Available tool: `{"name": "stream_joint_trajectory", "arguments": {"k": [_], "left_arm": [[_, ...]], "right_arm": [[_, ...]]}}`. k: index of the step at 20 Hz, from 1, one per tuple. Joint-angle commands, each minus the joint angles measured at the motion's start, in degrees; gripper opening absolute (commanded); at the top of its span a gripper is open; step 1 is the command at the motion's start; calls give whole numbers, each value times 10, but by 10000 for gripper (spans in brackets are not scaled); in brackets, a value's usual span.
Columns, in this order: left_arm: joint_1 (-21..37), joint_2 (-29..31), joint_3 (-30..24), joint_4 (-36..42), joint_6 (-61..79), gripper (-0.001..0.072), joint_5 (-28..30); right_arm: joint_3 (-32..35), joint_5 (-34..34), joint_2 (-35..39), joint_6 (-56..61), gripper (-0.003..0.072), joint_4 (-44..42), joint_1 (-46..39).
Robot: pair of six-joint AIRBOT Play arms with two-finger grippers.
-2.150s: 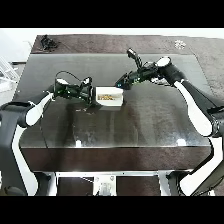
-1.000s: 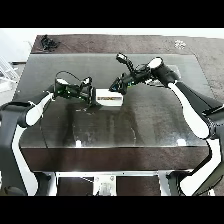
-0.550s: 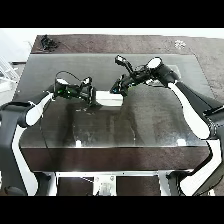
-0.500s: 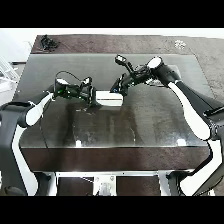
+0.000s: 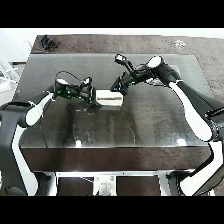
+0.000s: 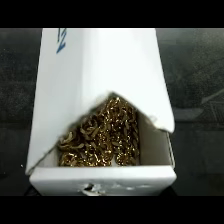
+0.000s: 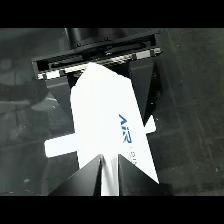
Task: Fold the box and place the chain.
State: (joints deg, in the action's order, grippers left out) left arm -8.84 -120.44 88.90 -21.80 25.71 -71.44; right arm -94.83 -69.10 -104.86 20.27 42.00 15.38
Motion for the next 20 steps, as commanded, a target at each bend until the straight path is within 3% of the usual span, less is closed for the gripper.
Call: {"name": "stream_joint_trajectory", "arguments": {"k": [1,20], "left_arm": [[0,0,0,0,0,39,0],[0,0,0,0,0,39,0]], "right_arm": [[0,1,2,0,124,19,8],[13,15,8,3,123,89,36]]}}
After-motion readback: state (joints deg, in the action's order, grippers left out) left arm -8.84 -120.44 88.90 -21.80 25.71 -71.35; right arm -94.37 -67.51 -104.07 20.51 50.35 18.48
